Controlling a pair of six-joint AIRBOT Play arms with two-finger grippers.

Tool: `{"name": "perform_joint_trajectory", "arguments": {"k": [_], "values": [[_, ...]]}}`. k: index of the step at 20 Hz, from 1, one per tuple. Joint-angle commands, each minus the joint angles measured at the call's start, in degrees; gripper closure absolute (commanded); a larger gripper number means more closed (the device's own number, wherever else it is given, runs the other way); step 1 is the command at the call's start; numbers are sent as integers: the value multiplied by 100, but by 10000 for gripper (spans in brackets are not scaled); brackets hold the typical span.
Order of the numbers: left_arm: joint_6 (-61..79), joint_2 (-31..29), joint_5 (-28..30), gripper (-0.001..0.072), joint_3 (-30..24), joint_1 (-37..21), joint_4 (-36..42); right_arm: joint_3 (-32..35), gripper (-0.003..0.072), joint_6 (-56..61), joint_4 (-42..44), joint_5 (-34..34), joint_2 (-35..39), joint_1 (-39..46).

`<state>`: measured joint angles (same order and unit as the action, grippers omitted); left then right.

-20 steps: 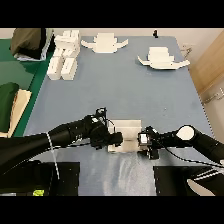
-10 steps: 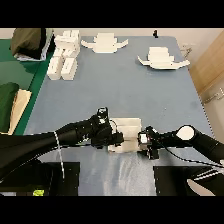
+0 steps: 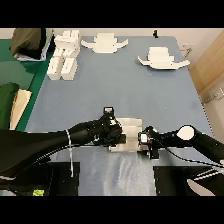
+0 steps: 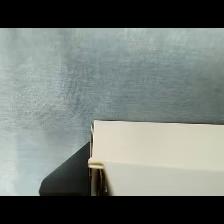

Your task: Fold the box.

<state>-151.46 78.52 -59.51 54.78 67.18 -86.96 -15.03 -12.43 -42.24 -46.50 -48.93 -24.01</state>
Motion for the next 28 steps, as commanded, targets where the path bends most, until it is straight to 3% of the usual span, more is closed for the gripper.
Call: {"name": "perform_joint_trajectory", "arguments": {"k": [1,8,9,10,11,19,25,26,27,28], "values": [[166,66,85,693,125,68,-33,-4,226,-9,2,2,-2,-4],[260,59,-74,689,199,70,-31,-4,226,-9,2,2,-4,-4],[332,33,-72,524,229,70,-28,-4,226,-9,4,2,-4,-4],[326,-2,-96,268,240,68,-28,-4,226,-9,2,2,-4,-4],[310,-42,-144,182,240,59,-31,-4,226,-9,4,2,-2,-4],[299,-343,-494,178,310,15,136,-4,227,-9,4,2,-2,-4],[494,-1517,-1154,184,354,-382,367,-4,226,-9,4,2,-2,-4],[592,-1744,-1408,286,354,-501,363,-4,226,-9,2,2,-4,-4],[835,-1976,-1709,445,354,-645,358,-4,226,-9,2,2,-2,-4],[1215,-2175,-1980,669,352,-813,354,-4,226,-9,2,2,-2,-4]]}}
